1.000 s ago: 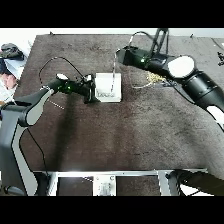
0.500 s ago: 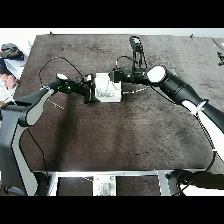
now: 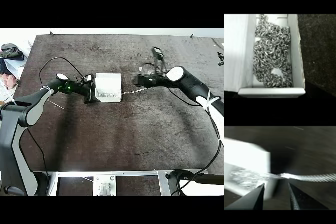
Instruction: Fold the box and place the chain.
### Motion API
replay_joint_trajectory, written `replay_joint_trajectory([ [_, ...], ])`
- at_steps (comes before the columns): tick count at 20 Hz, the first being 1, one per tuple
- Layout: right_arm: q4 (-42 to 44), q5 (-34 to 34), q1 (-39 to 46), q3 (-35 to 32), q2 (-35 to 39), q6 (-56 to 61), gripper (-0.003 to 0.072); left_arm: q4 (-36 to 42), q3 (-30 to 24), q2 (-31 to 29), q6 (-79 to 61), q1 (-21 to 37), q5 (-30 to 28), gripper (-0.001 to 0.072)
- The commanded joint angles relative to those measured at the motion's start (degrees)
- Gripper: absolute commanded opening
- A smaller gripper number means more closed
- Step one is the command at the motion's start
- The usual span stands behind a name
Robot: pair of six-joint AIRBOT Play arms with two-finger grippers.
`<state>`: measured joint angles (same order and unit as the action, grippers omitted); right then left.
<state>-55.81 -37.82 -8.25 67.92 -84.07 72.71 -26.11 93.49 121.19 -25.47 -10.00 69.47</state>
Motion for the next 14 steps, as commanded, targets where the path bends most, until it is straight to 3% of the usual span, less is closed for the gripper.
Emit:
replay_joint_trajectory([
  [1, -0.6, 5.1, 8.3, -5.9, -0.4, 5.5, 0.0356, 0.0, 0.0, 0.0, 0.0, 0.0, 0.0, 0.0344],
  [9, 6.2, 15.3, 10.2, -7.4, -7.5, 5.3, 0.0356, 0.0, 0.0, 0.0, 0.0, 0.0, 0.0, 0.0345],
  [14, 6.6, 15.0, 8.0, -2.3, -12.7, 5.4, 0.0355, 0.0, 0.0, 0.0, 0.0, 0.0, 0.0, 0.0345],
])
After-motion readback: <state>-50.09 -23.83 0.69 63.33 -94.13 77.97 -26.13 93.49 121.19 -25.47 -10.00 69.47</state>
